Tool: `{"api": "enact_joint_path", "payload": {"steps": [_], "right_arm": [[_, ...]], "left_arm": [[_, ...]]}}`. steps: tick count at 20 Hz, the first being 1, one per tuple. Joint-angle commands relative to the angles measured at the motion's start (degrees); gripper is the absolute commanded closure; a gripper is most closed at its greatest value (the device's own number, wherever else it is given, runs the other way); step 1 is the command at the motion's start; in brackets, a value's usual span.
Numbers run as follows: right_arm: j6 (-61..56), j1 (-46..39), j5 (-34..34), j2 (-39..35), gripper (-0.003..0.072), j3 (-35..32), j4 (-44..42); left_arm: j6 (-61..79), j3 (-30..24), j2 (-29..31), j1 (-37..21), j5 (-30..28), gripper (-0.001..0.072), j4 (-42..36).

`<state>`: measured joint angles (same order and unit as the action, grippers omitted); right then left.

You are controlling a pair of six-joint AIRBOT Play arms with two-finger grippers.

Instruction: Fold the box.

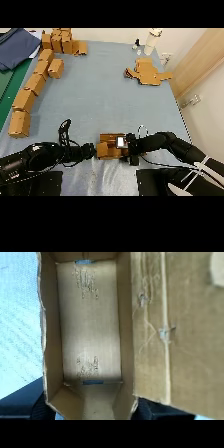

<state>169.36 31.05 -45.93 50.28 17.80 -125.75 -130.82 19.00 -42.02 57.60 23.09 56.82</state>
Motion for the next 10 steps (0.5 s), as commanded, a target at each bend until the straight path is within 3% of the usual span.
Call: {"api": "enact_joint_path", "payload": {"steps": [1,6,7,10], "right_arm": [[0.0,0.0,0.0,0.0,0.011,0.0,0.0],[0.0,0.0,0.0,0.0,0.011,0.0,0.0],[0.0,0.0,0.0,0.0,0.0109,0.0,0.0],[0.0,0.0,0.0,0.0,0.011,0.0,0.0]], "left_arm": [[1.8,0.6,2.3,-0.2,0.6,0.0446,0.2],[2.0,0.6,4.0,-0.2,1.0,0.0439,0.1],[2.0,0.6,3.8,-0.2,1.4,0.032,0.0],[2.8,0.6,2.7,-0.2,1.4,0.0288,0.0]]}}
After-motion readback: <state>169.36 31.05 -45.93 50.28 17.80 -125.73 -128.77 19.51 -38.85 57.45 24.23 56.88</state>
